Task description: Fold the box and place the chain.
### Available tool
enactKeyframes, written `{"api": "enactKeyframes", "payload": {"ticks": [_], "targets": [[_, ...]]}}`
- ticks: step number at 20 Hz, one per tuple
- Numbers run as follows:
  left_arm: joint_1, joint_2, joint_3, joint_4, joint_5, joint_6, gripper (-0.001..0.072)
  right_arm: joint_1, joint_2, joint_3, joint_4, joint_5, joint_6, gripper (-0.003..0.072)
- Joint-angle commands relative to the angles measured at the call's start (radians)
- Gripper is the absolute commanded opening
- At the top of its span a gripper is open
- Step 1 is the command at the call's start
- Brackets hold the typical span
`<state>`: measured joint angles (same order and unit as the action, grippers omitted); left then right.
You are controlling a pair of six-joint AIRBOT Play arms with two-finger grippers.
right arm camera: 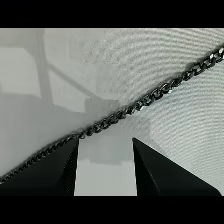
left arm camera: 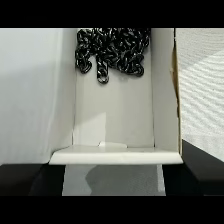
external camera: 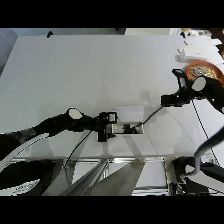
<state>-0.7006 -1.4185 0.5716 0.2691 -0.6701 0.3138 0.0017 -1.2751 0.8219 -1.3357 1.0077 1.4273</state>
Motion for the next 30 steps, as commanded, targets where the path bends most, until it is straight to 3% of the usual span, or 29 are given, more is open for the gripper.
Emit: {"api": "enactKeyframes", "payload": {"ticks": [1, 2, 9, 12, 17, 19, 26, 30], "targets": [[0.001, 0.0, 0.0, 0.0, 0.0, 0.0, 0.0111, -0.001, -0.047, 0.001, -0.002, -0.004, 0.013, 0.0329], [0.001, 0.0, 0.0, 0.0, 0.0, 0.0, 0.0111, -0.001, -0.054, 0.001, -0.004, -0.006, 0.013, 0.0265], [0.001, 0.0, 0.0, 0.0, 0.0, 0.0, 0.0111, -0.001, -0.106, 0.001, -0.016, -0.039, 0.017, 0.0257], [0.001, 0.0, 0.0, 0.0, 0.0, 0.0, 0.0111, -0.001, -0.108, 0.001, -0.018, -0.05, 0.016, 0.0208], [0.001, 0.0, 0.0, 0.0, 0.0, 0.0, 0.0111, -0.001, -0.107, 0.001, -0.019, -0.055, 0.003, 0.0017], [0.001, 0.0, 0.0, 0.0, 0.0, 0.0, 0.0111, -0.001, -0.09, 0.001, -0.018, -0.031, -0.003, 0.0017], [0.001, 0.0, 0.0, 0.0, 0.0, 0.0, 0.0111, -0.001, 0.189, 0.001, -0.006, 0.085, -0.014, 0.0017], [0.001, 0.0, 0.0, 0.0, 0.0, 0.0, 0.0111, -0.001, 0.378, 0.001, 0.137, 0.197, -0.053, 0.0017]]}}
